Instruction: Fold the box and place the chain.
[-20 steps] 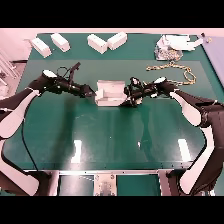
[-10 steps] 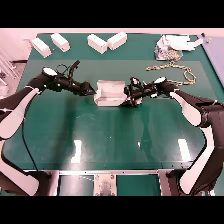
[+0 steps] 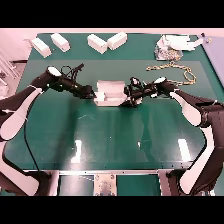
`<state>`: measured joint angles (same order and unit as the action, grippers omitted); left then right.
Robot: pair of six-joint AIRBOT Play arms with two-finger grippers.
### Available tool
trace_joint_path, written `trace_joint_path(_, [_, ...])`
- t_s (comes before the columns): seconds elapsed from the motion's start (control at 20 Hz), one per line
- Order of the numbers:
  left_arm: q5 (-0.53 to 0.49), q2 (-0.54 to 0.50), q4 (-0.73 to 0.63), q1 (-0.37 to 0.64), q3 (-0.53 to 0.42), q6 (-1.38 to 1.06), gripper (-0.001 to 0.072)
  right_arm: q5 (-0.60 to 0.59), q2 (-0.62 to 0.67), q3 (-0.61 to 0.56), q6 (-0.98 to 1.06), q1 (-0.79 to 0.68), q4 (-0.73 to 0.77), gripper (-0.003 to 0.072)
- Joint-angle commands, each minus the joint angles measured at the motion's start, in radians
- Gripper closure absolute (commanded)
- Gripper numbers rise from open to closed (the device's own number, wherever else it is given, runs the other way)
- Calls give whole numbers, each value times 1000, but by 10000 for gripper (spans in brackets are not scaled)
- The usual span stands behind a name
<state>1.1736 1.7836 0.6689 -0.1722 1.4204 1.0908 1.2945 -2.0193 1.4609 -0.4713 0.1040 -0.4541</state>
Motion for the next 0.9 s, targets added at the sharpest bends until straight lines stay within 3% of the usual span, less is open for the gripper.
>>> trace_joint_path(0.0, [-16,-4,-11,-10,3,8,446,0,0,1,0,0,0,110])
trace_joint_path(0.1, [-29,-8,8,-17,3,9,387,0,0,1,0,0,0,110])
trace_joint_path(0.55, [-74,-19,20,-81,3,45,387,0,0,1,0,0,0,109])
trace_joint_path(0.85, [-92,-22,133,-111,9,141,387,0,0,1,0,0,0,110])
